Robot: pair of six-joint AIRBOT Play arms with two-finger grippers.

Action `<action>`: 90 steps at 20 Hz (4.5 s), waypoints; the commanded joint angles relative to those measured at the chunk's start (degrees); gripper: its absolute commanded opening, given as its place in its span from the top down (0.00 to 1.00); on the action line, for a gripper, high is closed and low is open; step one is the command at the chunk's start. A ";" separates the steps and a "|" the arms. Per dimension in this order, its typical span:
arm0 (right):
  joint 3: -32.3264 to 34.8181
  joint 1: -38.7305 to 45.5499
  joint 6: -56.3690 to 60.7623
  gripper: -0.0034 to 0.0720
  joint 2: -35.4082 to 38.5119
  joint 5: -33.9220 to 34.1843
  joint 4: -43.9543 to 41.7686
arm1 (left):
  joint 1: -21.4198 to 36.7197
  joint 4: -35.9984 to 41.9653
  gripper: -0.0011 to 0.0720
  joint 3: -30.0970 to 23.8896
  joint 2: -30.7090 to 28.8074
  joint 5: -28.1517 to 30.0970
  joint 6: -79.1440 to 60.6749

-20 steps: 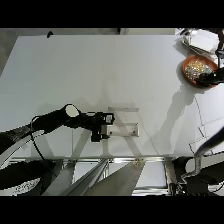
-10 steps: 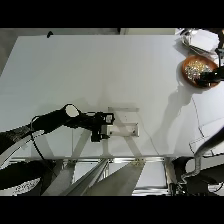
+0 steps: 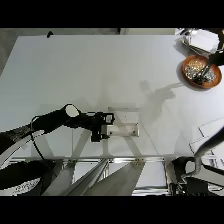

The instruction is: Fold the box and place the chain.

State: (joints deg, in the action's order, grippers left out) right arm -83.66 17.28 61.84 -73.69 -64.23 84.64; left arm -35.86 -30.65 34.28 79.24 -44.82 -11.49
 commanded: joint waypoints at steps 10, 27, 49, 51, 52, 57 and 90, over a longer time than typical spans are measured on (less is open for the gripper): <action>-0.02 -7.54 0.90 0.95 22.60 -24.48 -17.62 | 0.04 -0.02 0.64 -0.02 -0.04 0.02 -0.02; 0.83 -36.06 11.54 0.95 28.89 -28.39 -21.66 | 0.04 -0.02 0.64 -0.02 -0.04 0.00 -0.02; 37.13 -58.64 13.38 0.94 24.96 4.66 -21.94 | 0.04 -0.02 0.64 -0.02 -0.04 0.02 -0.02; 37.64 -60.78 13.35 0.94 21.64 5.84 -21.94 | 0.04 -0.02 0.64 -0.02 -0.04 0.00 -0.02; 37.64 -61.75 13.35 0.94 19.87 6.56 -21.92 | 0.04 -0.02 0.64 -0.02 -0.04 0.02 -0.02; 37.64 -63.65 13.35 0.94 11.63 9.03 -21.97 | 0.04 -0.02 0.64 -0.02 -0.04 0.02 -0.02; 37.66 -37.62 30.88 0.34 11.56 -2.19 4.33 | 0.04 -0.02 0.64 -0.02 -0.04 0.02 -0.02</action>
State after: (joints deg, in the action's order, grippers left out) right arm -46.02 -23.00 92.60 -57.17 -66.15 87.68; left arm -35.86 -30.68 34.28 79.24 -44.82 -11.51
